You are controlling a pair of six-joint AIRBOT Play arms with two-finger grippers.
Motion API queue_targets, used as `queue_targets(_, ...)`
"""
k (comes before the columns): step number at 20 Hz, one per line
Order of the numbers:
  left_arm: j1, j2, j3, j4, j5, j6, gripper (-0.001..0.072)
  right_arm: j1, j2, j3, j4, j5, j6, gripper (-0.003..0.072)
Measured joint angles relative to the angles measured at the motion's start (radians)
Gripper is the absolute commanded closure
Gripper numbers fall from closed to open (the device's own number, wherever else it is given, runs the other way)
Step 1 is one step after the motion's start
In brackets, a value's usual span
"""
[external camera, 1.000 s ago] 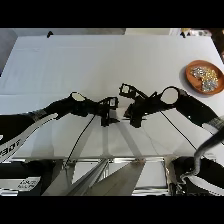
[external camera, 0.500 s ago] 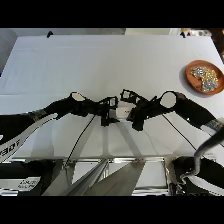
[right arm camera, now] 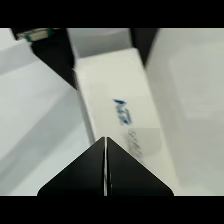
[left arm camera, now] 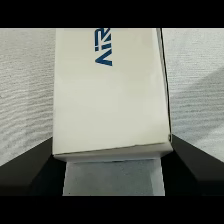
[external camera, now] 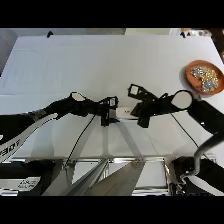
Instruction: Fold the box and place the chain.
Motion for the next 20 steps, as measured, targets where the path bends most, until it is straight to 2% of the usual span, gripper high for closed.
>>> queue_targets(6, 0.000, 0.000, 0.000, 0.000, 0.000, 0.000, 0.0574, -0.095, -0.016, -0.002, -0.055, 0.046, 0.019, 0.0672)
queue_targets(12, 0.000, 0.000, 0.000, 0.000, 0.000, 0.001, 0.0574, -0.109, -0.071, -0.012, -0.060, 0.069, 0.022, 0.0672)
queue_targets(20, 0.000, 0.000, 0.000, 0.002, -0.001, 0.002, 0.0574, -0.112, -0.081, -0.077, -0.053, 0.045, 0.015, 0.0672)
